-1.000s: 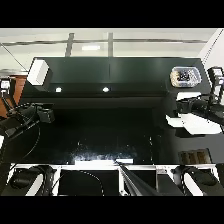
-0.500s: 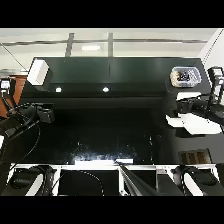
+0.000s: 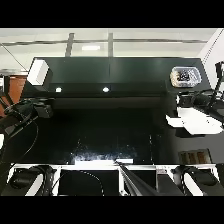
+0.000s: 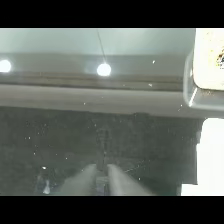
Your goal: Fold the box and place the chain.
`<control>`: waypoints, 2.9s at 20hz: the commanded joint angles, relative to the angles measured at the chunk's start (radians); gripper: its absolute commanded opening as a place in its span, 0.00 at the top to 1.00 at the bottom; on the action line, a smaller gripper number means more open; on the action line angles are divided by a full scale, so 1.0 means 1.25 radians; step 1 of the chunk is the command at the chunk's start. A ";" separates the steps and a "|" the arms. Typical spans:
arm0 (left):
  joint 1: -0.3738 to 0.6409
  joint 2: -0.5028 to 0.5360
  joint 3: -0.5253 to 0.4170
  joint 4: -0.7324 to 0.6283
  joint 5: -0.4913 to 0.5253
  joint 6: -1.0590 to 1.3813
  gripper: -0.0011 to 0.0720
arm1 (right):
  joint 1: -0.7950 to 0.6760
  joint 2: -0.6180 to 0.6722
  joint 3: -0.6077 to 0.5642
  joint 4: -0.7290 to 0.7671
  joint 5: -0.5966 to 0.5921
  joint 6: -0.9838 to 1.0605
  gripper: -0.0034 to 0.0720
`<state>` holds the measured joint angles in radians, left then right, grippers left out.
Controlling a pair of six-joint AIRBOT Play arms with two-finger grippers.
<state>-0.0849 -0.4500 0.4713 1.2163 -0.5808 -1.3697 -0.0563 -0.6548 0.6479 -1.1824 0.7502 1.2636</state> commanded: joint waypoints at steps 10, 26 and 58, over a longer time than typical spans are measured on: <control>-0.001 -0.112 0.000 0.020 -0.007 -0.006 0.02 | -0.713 -0.421 0.292 -0.240 0.022 0.269 0.02; -0.001 -0.128 0.000 0.019 -0.026 -0.006 0.02 | -0.888 -0.925 0.596 0.215 0.639 -0.248 0.03; -0.002 -0.127 0.000 -0.053 -0.024 0.013 0.02 | -0.551 -0.391 0.115 0.335 0.479 -0.302 0.89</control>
<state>-0.0868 -0.6094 0.4709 1.1809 -0.6121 -1.3548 -0.8627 -1.2739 0.9047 -0.7856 1.4158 0.8543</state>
